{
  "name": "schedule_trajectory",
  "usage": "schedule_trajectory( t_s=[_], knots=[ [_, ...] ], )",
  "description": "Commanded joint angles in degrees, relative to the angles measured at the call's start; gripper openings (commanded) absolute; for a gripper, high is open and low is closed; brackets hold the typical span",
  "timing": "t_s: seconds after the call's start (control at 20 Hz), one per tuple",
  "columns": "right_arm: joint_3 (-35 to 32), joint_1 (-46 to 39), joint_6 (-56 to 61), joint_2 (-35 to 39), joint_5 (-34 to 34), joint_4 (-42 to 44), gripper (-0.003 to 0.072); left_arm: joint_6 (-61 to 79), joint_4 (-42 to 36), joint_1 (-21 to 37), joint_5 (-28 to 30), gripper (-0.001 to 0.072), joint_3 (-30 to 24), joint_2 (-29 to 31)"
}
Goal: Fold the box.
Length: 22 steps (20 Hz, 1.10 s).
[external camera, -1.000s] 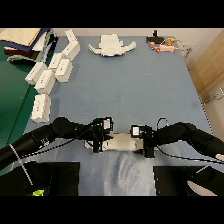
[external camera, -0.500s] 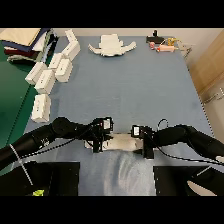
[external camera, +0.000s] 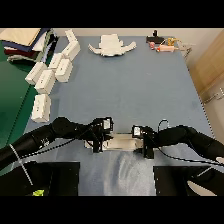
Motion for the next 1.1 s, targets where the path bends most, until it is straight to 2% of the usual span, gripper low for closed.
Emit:
schedule_trajectory(
  t_s=[0.0, 1.05],
  knots=[
    [-0.1, 0.1, -0.2, 0.0, 0.6, -0.2, 0.0500, 0.0, 0.0, 0.0, 0.0, 0.0014, 0.0, 0.0],
    [-0.1, 0.1, -0.2, 0.0, 0.5, -1.0, 0.0500, 0.0, 0.0, 0.0, 0.0, 0.0014, 0.0, 0.0]
  ],
)
